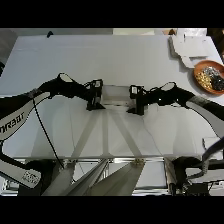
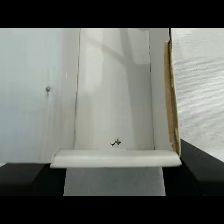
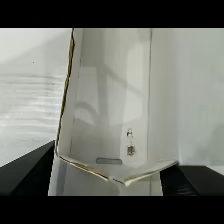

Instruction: Fold the box and place the chain.

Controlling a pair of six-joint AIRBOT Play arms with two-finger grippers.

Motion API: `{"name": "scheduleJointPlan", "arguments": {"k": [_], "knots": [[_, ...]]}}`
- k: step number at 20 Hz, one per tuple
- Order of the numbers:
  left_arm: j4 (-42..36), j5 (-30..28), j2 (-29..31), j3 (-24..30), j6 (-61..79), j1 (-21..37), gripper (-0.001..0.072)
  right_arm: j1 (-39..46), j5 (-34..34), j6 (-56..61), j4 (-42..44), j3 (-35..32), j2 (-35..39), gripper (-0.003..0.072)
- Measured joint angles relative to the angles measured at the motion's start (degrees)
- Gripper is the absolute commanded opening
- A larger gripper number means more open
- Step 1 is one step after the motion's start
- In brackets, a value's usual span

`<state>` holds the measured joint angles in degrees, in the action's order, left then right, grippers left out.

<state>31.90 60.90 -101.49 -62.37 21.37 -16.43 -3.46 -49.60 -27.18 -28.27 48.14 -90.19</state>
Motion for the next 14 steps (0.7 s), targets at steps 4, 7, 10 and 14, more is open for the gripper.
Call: {"name": "scheduleJointPlan", "arguments": {"k": [4, 7, 10, 14], "knots": [[0.0, -0.1, 0.0, 0.0, -0.1, 0.0, 0.0335, 2.0, 1.2, 0.2, -1.4, 0.0, 2.5, 0.069], [0.0, 0.0, 0.0, 0.0, 0.0, 0.0, 0.0335, 4.1, 2.0, 0.3, -1.7, 0.0, 4.0, 0.0689], [0.1, 0.1, 0.0, 0.0, 0.0, 0.0, 0.0335, 5.6, 2.1, 0.3, -1.9, 0.0, 5.7, 0.0505], [0.1, 0.2, 0.0, 0.0, 0.0, 0.0, 0.0335, 6.3, -1.8, 0.4, -1.8, 0.0, 8.4, 0.0017]]}}
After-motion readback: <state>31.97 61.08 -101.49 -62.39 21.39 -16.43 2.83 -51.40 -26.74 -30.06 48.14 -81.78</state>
